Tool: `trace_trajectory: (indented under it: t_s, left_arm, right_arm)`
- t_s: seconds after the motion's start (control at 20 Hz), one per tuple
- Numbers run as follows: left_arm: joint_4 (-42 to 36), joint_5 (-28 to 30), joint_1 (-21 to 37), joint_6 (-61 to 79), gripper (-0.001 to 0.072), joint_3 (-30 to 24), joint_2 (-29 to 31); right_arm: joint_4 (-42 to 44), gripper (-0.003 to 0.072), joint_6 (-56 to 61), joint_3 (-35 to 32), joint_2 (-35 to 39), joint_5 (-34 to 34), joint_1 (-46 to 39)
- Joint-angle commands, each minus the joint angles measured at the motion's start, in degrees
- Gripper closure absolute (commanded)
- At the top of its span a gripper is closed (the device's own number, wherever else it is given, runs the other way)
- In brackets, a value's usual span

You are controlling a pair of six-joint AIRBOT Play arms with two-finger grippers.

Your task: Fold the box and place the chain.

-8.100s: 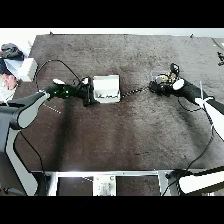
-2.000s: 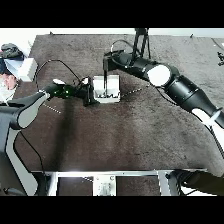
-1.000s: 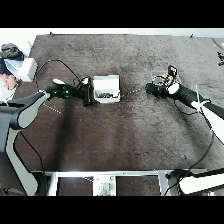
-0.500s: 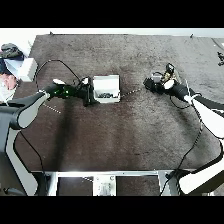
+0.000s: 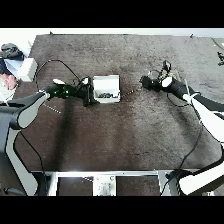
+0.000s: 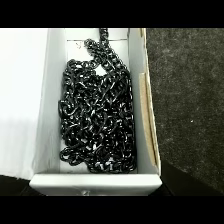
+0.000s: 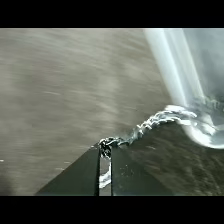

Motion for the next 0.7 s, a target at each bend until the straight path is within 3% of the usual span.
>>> trace_trajectory:
  t_s: [0.0,0.35,0.65]
  left_arm:
    - [0.0,0.0,0.0,0.0,0.0292,0.0,0.0]
    - [0.0,0.0,0.0,0.0,0.0292,0.0,0.0]
    - [0.0,0.0,0.0,0.0,0.0292,0.0,0.0]
  right_arm:
    - [-3.1,0.0675,-0.3,0.0,6.6,2.9,3.1]
    - [-7.0,0.0674,-2.9,0.0,22.2,5.2,10.1]
    - [-7.5,0.0674,-2.9,0.0,28.1,-0.3,18.6]
